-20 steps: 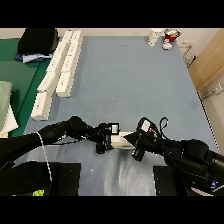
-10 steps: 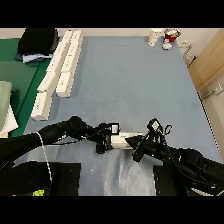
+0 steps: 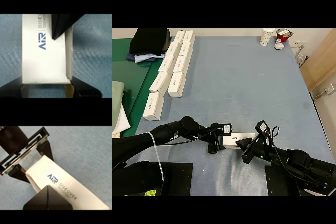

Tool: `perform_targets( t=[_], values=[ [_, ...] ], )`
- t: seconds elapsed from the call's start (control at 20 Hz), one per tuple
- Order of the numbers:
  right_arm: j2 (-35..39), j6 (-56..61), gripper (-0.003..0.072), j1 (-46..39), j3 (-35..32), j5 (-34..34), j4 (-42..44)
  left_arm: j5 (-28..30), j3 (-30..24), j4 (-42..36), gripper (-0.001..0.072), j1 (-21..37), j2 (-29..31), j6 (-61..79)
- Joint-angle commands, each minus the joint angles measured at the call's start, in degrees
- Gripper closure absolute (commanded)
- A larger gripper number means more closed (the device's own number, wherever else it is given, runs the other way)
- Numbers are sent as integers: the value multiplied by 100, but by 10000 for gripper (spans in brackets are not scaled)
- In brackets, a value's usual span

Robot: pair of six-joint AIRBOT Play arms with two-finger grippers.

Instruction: Fold the box.

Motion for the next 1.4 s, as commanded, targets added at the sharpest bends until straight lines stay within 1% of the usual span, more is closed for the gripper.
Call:
perform_targets(
  t=[0.0,0.15,0.35,0.55,0.65,0.7,0.8,0.95,1.1,1.2,1.35],
  values=[
    [-55,37,672,20,-15,-155,-11,-7,2,-7,244,4,0,-7],
    [-11,35,672,20,-13,-160,-15,-7,2,-7,244,4,0,-7],
    [304,24,672,17,76,-164,-142,-7,2,-9,245,4,0,-7],
    [511,22,671,-76,269,-251,-590,-7,2,-7,245,4,0,-7],
    [520,22,672,-164,452,-538,-879,-7,2,-7,244,4,0,-7],
    [520,24,672,-229,584,-769,-994,-7,2,-7,244,4,0,-7],
    [520,24,672,-334,981,-1475,-1316,-7,2,-7,245,4,0,-7],
    [490,44,672,-682,1681,-2863,-1873,-7,2,-7,244,4,0,-7],
    [273,577,672,-1408,2374,-4247,-2288,-7,2,-7,245,4,0,-7],
    [-2,708,672,-1963,2820,-4940,-2288,-7,2,-7,244,2,0,-7],
    [-634,946,672,-2752,3445,-5727,-2273,-7,2,-7,245,4,0,-7]
  ],
)
